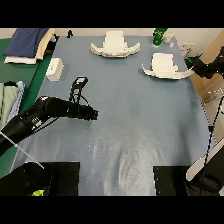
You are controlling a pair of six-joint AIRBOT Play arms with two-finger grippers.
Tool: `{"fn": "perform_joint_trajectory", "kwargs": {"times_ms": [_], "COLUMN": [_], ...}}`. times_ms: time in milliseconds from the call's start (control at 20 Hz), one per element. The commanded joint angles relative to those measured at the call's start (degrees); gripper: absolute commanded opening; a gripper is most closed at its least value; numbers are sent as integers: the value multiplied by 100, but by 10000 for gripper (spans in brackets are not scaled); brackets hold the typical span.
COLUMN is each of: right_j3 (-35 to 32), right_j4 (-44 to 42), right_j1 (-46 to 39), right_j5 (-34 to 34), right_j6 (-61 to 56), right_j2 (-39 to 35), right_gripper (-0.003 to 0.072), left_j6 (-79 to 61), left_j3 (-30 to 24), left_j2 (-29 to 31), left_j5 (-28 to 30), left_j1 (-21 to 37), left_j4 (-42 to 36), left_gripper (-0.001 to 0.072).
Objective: Fold the box.
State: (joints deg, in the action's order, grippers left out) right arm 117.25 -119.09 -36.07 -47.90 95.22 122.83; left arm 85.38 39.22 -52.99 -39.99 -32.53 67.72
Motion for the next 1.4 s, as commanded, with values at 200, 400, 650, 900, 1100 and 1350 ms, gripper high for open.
{"fn": "perform_joint_trajectory", "kwargs": {"times_ms": [200, 400, 650, 900, 1100, 1350], "right_j3": [4, -55, -1196, -4398, -7298, -9169], "right_j4": [-739, -1150, -1167, -1169, -1167, -1088], "right_j1": [7, 90, 361, 1032, 1521, 1808], "right_j5": [-831, -1659, -1982, -1198, -404, -426], "right_j6": [654, 1040, 1088, 1281, 981, 310], "right_j2": [-70, -459, -1574, -3626, -5823, -8008], "right_gripper": [2, -1, -3, -3, -4, -1], "left_j6": [-2, -2, 0, -2, -2, -2], "left_j3": [0, 0, 0, 0, 0, 0], "left_j2": [0, 0, 0, 0, 0, 0], "left_j5": [0, -2, -2, -2, -2, -2], "left_j1": [0, 2, 2, 0, 0, 2], "left_j4": [-2, -2, -2, -2, -4, -2], "left_gripper": [13, 13, 13, 13, 13, 13]}}
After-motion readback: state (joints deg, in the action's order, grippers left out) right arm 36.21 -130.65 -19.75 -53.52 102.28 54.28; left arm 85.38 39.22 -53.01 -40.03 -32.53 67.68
